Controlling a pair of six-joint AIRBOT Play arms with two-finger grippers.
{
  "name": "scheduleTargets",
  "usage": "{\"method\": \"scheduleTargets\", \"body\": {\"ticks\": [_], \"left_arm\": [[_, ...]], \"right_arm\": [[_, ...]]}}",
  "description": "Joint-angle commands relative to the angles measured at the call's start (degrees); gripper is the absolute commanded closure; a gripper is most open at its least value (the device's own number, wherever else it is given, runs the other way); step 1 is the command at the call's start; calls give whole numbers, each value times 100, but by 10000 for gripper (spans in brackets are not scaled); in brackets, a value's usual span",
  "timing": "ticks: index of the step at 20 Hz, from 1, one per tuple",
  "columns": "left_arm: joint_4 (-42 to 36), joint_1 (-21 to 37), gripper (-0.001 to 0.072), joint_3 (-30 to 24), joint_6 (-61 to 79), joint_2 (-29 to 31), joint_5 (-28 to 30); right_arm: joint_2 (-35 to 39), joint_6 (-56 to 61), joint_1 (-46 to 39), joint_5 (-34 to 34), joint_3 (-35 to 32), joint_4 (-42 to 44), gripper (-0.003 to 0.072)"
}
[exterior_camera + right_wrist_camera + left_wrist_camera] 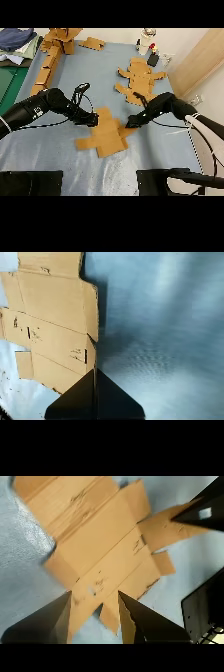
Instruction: Fold the box.
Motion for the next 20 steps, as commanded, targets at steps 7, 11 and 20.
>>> {"method": "scheduleTargets", "body": {"ticks": [7,11,20], "left_arm": [[-160,0,154,4,-9,-2,-269],[-341,46,154,7,605,0,-380],[-1456,2277,152,-155,1641,-22,-2028]], "right_arm": [[236,767,1163,610,-264,20,687],[833,977,1274,1150,-931,22,689],[2892,994,2197,3080,-2500,-393,688]]}}
